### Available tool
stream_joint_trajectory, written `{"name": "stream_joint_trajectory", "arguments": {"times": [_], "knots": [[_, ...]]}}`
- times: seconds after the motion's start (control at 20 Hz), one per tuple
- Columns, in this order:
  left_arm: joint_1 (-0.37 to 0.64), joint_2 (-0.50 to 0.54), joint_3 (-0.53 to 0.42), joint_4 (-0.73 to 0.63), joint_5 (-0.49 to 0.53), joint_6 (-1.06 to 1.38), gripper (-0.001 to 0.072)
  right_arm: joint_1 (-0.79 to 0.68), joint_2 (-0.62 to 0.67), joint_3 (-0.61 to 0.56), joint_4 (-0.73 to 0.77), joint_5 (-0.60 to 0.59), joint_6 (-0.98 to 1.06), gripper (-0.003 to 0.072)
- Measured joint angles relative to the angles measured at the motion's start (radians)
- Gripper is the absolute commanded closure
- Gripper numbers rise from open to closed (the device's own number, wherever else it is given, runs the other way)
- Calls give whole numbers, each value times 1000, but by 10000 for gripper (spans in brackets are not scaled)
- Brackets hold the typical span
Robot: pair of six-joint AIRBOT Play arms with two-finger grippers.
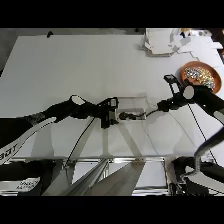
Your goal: Fold the box and place the chain.
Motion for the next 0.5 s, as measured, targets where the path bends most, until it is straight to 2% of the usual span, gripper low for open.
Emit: {"name": "stream_joint_trajectory", "arguments": {"times": [0.1,0.25,0.4,0.5], "knots": [[0,0,0,0,0,0,573,10,-10,0,-3,-8,4,435],[0,0,0,0,0,0,573,19,-20,0,-5,-31,7,486],[0,0,0,0,0,0,573,21,-24,0,-13,-31,7,664],[0,0,0,0,0,0,573,23,-23,0,-11,-28,4,671]]}}
